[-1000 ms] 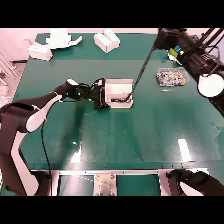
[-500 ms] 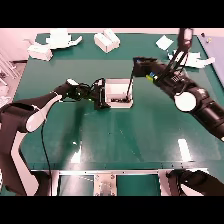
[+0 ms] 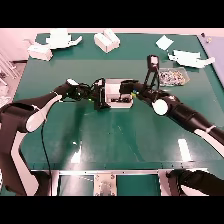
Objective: Fold the box and place the chain.
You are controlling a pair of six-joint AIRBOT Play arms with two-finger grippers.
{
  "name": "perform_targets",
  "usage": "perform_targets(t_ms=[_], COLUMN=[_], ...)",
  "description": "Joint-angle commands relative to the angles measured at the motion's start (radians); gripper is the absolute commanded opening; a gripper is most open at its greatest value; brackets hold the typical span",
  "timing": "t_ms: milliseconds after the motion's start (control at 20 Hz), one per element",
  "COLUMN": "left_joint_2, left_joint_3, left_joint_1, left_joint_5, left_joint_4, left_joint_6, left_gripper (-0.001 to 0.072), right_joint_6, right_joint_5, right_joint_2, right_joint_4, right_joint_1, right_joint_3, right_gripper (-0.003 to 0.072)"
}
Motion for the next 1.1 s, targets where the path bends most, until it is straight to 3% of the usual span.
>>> perform_targets(t_ms=[0,150,200,250,300,550,900,1050], left_joint_2=[0.001,0.001,0.001,0.001,0.001,0.001,0.001,0.001], left_joint_3=[0.001,0.001,0.001,0.001,0.001,0.001,0.001,0.001], left_joint_1=[0.0,0.0,0.0,0.0,0.0,0.0,0.0,0.0], left_joint_5=[0.0,0.0,0.0,0.0,0.0,0.0,0.0,0.0], left_joint_4=[0.0,0.0,0.0,0.0,0.0,0.0,0.0,0.0], left_joint_6=[0.0,0.0,0.0,0.0,0.0,0.0,0.0,0.0], left_gripper=[0.0537,0.0538,0.0537,0.0537,0.0537,0.0538,0.0538,0.0537], right_joint_6=[0.002,0.002,0.002,0.002,0.001,-0.054,-0.323,-0.5], right_joint_5=[0.002,0.001,0.002,0.002,0.002,0.055,0.551,0.571], right_joint_2=[-0.066,-0.078,-0.075,-0.074,-0.072,-0.022,0.026,0.013], right_joint_4=[0.036,0.057,0.056,0.056,0.056,0.052,-0.045,-0.045], right_joint_1=[0.024,0.025,0.025,0.025,0.024,-0.025,-0.277,-0.288], right_joint_3=[-0.009,-0.008,-0.009,-0.008,-0.008,-0.009,-0.009,-0.009], right_gripper=[0.0008,0.0012,0.0099,0.0282,0.0381,0.0379,0.038,0.0381])
